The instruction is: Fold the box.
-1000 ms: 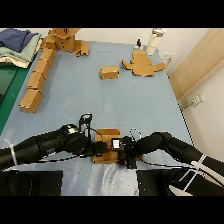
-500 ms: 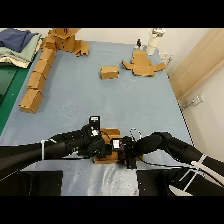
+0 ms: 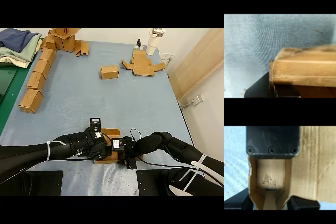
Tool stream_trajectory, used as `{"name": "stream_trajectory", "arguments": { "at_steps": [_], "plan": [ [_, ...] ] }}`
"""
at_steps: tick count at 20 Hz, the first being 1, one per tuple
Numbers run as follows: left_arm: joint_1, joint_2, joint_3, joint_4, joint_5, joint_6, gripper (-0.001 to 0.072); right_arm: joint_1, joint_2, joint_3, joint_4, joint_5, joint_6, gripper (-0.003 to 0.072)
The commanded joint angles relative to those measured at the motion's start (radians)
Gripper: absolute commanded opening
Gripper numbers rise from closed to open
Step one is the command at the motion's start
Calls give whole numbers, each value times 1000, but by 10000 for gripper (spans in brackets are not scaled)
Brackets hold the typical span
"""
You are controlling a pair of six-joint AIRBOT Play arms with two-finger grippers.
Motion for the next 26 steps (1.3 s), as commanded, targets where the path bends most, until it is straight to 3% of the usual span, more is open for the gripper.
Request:
{"name": "stream_trajectory", "arguments": {
  "at_steps": [1,6,7,8,9,16,26],
  "plan": [
    [-1,-6,1,-5,12,2,15,0,0,1,0,0,0,443],
    [-1,-5,12,-13,13,11,17,0,0,1,0,0,0,443],
    [-1,-5,17,-13,19,23,179,0,0,1,0,0,-1,443],
    [-1,-4,19,-13,30,21,448,0,0,1,0,0,0,443],
    [-1,0,19,-13,41,21,492,0,0,1,0,0,0,443],
    [2,89,14,7,46,21,491,0,0,1,0,0,0,443],
    [53,291,-85,33,64,22,490,0,0,1,0,0,-1,443]
  ]
}}
